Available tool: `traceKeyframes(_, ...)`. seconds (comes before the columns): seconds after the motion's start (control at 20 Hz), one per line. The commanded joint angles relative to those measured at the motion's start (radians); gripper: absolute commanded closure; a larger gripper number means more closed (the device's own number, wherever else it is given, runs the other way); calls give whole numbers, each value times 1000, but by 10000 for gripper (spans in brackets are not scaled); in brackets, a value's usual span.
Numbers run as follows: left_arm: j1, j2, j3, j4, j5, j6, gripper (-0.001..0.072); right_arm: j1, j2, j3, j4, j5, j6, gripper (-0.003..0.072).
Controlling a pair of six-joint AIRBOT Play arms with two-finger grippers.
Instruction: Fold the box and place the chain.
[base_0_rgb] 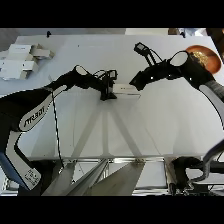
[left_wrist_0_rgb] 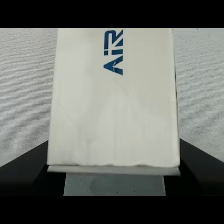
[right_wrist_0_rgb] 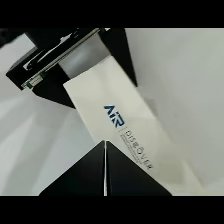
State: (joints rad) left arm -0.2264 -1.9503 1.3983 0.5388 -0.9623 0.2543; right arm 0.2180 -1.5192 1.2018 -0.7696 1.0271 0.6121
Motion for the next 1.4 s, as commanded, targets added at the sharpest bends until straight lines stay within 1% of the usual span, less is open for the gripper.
traceKeyframes(0.0, 0, 0, 0, 0, 0, 0, 429, -27, -97, -14, 134, 37, 19, 674)
traceKeyframes(0.1, 0, 0, 0, 0, 0, 0, 429, -26, -158, -14, 195, 36, 19, 673)
traceKeyframes(0.2, 0, 0, 0, 0, 0, 0, 429, -20, -188, -14, 200, 37, 19, 673)
traceKeyframes(0.35, 0, 0, 0, 0, 0, 0, 429, -11, -194, -14, 195, 63, 19, 673)
traceKeyframes(0.55, 0, 0, 0, 0, 0, 0, 429, -2, -194, -14, 148, 61, 24, 673)
traceKeyframes(0.7, 0, 0, 0, 0, 0, 0, 429, -2, -183, -13, 173, 62, 23, 673)
traceKeyframes(0.9, 0, 0, 0, 0, 0, 0, 429, -1, -104, -13, 219, 50, 15, 671)
traceKeyframes(1.05, 0, 0, 0, 0, 0, 0, 429, -3, 1, -13, 202, -15, 15, 670)
traceKeyframes(1.2, 0, 0, 0, 0, 0, 0, 429, -8, 127, -13, 90, -108, 29, 670)
traceKeyframes(1.35, 0, 0, 0, 0, 0, 0, 429, -46, 216, -13, -83, -143, 156, 670)
